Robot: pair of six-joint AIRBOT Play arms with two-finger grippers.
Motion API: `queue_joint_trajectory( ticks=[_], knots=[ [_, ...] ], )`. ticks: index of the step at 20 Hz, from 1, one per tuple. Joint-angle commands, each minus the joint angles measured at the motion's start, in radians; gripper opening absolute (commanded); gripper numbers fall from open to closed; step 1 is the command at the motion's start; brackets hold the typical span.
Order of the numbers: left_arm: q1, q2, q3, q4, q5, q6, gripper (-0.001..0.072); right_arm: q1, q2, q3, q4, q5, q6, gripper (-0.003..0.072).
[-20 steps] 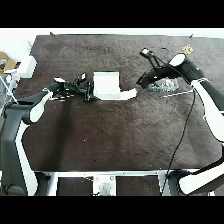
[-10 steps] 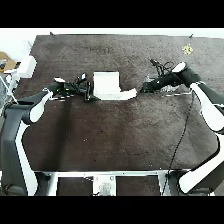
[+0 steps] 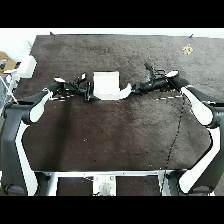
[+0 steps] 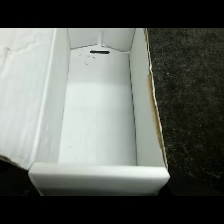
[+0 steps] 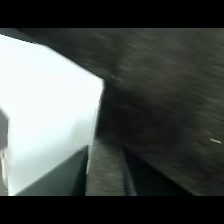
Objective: Fold the box and place the chain.
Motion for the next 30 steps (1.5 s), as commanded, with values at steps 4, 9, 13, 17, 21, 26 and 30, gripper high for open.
queue_joint_trajectory(
  ticks=[4, 9, 13, 17, 21, 26, 30],
  knots=[
    [0.000, 0.000, 0.000, 0.000, 0.000, 0.000, 0.0395, 0.002, 0.002, 0.002, 0.083, 0.038, -0.011, 0.0559],
    [0.000, 0.000, 0.000, 0.000, 0.000, 0.000, 0.0395, 0.076, 0.002, 0.002, 0.038, -0.010, 0.019, 0.0316],
    [0.000, 0.000, 0.000, 0.000, 0.000, 0.000, 0.0396, 0.089, 0.002, 0.026, 0.039, -0.021, 0.034, 0.0465],
    [0.000, 0.000, 0.000, 0.000, 0.000, 0.000, 0.0395, 0.109, 0.002, 0.074, 0.012, -0.037, 0.083, 0.0453],
    [0.000, 0.000, 0.000, 0.000, 0.000, 0.000, 0.0395, 0.161, 0.002, 0.117, -0.150, -0.079, 0.208, 0.0456],
    [0.000, 0.000, 0.000, 0.000, 0.000, 0.000, 0.0395, 0.218, 0.002, 0.164, -0.266, -0.159, 0.302, 0.0456],
    [0.000, 0.000, 0.000, 0.000, 0.000, 0.000, 0.0395, 0.254, 0.002, 0.207, -0.400, -0.163, 0.385, 0.0456]
  ],
)
